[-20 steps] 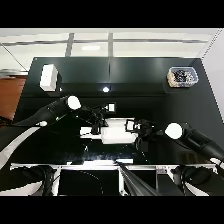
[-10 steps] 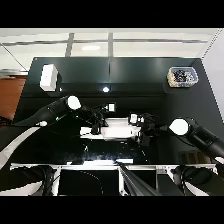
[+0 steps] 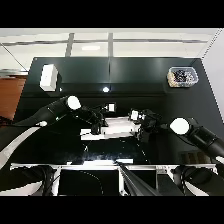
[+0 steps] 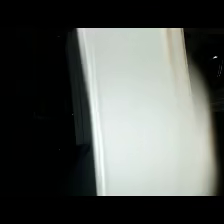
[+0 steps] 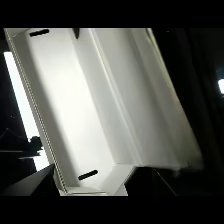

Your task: Fold the box and place the chain.

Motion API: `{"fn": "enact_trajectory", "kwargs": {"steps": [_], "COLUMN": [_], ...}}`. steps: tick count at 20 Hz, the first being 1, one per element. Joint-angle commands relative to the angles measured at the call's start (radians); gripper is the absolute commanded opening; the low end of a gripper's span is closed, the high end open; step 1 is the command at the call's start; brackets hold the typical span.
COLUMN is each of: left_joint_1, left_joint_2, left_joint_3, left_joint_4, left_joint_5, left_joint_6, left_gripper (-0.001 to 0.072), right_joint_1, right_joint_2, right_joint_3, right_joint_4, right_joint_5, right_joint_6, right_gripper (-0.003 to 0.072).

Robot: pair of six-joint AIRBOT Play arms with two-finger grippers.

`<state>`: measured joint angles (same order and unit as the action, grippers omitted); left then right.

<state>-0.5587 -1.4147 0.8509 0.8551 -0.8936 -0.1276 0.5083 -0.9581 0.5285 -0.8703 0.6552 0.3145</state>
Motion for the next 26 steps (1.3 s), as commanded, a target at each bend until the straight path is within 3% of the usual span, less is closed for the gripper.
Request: {"fn": "enact_trajectory", "kwargs": {"steps": [1,5,8,15,19,26], "left_joint_1": [0.0,0.0,0.0,0.0,0.0,0.0], "left_joint_2": [0.001,0.001,0.001,0.001,0.001,0.001], "left_joint_3": [-0.001,-0.001,0.0,0.001,0.001,0.001], "left_joint_4": [0.0,0.0,0.0,0.0,0.0,0.0], "left_joint_5": [0.0,0.0,0.0,0.0,0.0,0.0], "left_joint_6": [0.0,0.0,0.0,0.0,0.0,0.0], "left_gripper": [0.003,0.003,0.003,0.003,0.0031,0.0031], "right_joint_1": [-0.024,-0.04,-0.041,-0.041,-0.041,-0.04], "right_joint_2": [-0.001,-0.004,-0.034,-0.118,-0.136,-0.146], "right_joint_3": [0.0,0.0,-0.001,-0.008,-0.021,-0.074], "right_joint_4": [-0.001,0.013,0.111,0.276,0.272,0.286], "right_joint_5": [-0.005,0.018,0.069,0.06,0.126,0.076], "right_joint_6": [0.03,-0.006,-0.117,-0.284,-0.309,-0.469], "right_gripper": [0.0715,0.0715,0.0715,0.0715,0.0715,0.0715]}}
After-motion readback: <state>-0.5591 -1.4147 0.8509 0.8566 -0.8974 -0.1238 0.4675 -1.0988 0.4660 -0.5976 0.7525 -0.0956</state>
